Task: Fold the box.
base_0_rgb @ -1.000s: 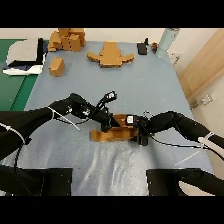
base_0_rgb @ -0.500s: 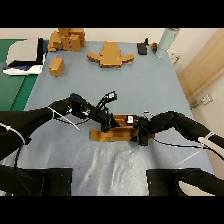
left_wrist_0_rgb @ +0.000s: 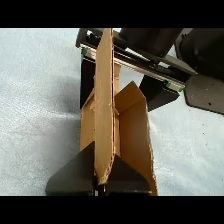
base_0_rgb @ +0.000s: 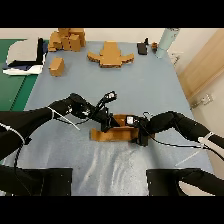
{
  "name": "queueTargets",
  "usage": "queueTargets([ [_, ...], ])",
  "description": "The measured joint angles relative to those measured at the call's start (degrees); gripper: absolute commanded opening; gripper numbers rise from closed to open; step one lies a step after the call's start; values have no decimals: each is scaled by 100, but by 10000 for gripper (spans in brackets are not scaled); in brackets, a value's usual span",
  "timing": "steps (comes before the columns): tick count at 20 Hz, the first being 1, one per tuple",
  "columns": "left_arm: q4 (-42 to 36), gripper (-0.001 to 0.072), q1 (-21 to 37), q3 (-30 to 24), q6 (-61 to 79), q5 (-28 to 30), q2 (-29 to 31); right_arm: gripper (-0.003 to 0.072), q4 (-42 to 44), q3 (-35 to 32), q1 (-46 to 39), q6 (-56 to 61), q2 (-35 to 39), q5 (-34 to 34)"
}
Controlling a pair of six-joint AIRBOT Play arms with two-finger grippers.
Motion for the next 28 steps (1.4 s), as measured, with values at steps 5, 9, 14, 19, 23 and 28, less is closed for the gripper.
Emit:
queueTargets([
  [5,0,16,0,0,0,0,0,642,-22,0,98,0,-2,74],
  [9,0,15,0,0,0,0,0,636,-109,0,146,4,-4,87],
  [14,4,16,0,0,0,-13,0,527,-181,0,162,2,-4,105],
  [19,4,16,0,0,0,-11,0,503,-190,0,164,2,-4,98],
  [23,2,16,0,0,0,-7,0,503,-173,0,164,0,-4,103],
  [28,2,15,0,0,0,-4,0,503,-157,0,164,0,-4,116],
])
